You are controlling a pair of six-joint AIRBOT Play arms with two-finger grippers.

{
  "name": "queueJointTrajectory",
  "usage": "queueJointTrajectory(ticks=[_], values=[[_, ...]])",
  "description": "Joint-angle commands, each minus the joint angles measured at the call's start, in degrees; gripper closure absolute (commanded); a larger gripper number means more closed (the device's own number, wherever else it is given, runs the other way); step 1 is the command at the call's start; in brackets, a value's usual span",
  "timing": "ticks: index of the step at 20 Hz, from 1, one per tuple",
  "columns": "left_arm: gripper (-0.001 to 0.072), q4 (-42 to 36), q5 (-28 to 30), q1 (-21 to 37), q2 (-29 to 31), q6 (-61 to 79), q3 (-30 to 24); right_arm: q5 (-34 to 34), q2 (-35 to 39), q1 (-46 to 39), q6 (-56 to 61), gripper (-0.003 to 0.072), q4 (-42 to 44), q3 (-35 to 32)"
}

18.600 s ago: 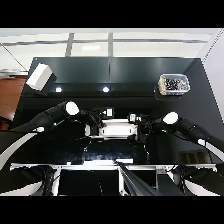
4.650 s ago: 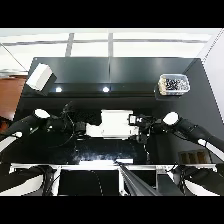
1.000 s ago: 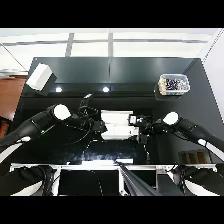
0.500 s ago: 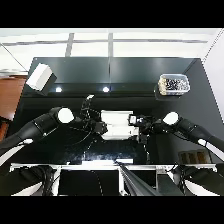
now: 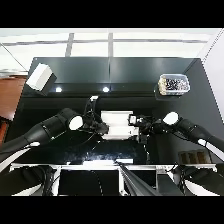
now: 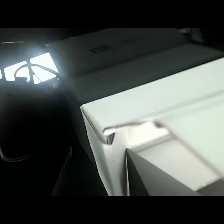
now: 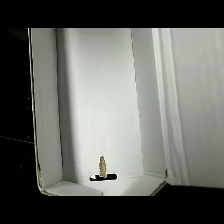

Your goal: Fold the box and place the chain.

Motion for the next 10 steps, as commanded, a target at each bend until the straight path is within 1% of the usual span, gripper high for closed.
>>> queueJointTrajectory(ticks=[1, 3, 4, 6, 8, 10], values=[[0.0362, 4.07, -1.27, -1.95, -1.95, -7.26, 2.36, 0.02, -0.02, 0.0, 0.0, 0.0544, 0.0, 0.0], [0.0367, 6.12, -4.0, -3.15, -3.26, -10.08, 4.2, 0.02, -0.02, 0.0, 0.0, 0.0544, -0.02, 0.0], [0.0379, 7.06, -5.9, -3.96, -4.13, -10.23, 5.38, 0.02, -0.02, 0.0, 0.0, 0.0544, -0.02, 0.0], [0.0379, 8.61, -8.83, -5.46, -5.79, -10.67, 7.39, 0.02, -0.02, 0.0, 0.0, 0.0544, -0.02, 0.0], [0.0427, 9.51, -8.63, -6.08, -6.27, -14.36, 8.02, 0.04, -0.02, 0.0, 0.0, 0.0544, -0.02, 0.0], [0.0433, 10.56, -8.48, -6.16, -6.32, -16.33, 8.0, 0.07, -0.02, 0.02, 0.0, 0.0544, -0.02, 0.0]])
